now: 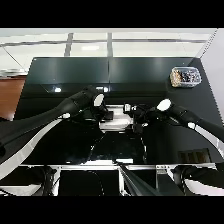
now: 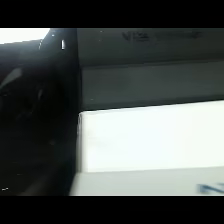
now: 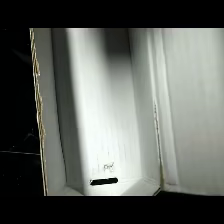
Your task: Fold the box and place the chain.
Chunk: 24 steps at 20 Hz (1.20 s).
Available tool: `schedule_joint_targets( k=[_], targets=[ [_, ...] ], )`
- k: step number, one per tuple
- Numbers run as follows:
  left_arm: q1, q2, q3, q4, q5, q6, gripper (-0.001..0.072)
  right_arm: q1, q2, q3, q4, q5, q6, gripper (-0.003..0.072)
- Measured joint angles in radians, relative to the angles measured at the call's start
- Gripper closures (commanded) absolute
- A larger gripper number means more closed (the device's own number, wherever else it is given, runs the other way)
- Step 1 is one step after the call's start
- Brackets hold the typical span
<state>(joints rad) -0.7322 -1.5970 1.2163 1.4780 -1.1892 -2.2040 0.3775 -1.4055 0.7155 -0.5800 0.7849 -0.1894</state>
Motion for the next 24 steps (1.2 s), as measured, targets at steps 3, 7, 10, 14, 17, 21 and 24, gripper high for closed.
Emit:
schedule_joint_targets(
  k=[3, 7, 10, 14, 17, 21, 24],
  targets=[
    [-0.001, -0.002, 0.001, 0.002, 0.008, -0.014, 0.0632, 0.000, 0.000, 0.000, -0.001, 0.001, -0.002, 0.0467],
    [-0.003, -0.002, 0.001, -0.012, 0.008, -0.021, 0.0217, 0.000, 0.000, 0.000, 0.000, -0.001, 0.000, 0.0467],
    [-0.002, -0.003, 0.001, 0.000, 0.003, -0.022, 0.0219, 0.000, 0.000, 0.000, 0.000, -0.001, 0.000, 0.0467],
    [-0.009, -0.021, 0.001, 0.010, 0.004, -0.025, 0.0344, 0.000, 0.000, 0.000, 0.000, -0.001, 0.000, 0.0467],
    [-0.017, -0.030, 0.002, 0.013, 0.008, -0.025, 0.0660, 0.000, 0.000, 0.000, -0.001, 0.000, -0.002, 0.0467],
    [-0.021, -0.035, 0.002, 0.012, 0.010, -0.018, 0.0685, 0.000, 0.000, 0.000, -0.001, 0.000, -0.002, 0.0224],
    [-0.023, -0.036, 0.002, 0.009, 0.019, -0.006, 0.0684, 0.000, 0.000, 0.000, 0.002, 0.000, 0.006, 0.0070]
  ],
)
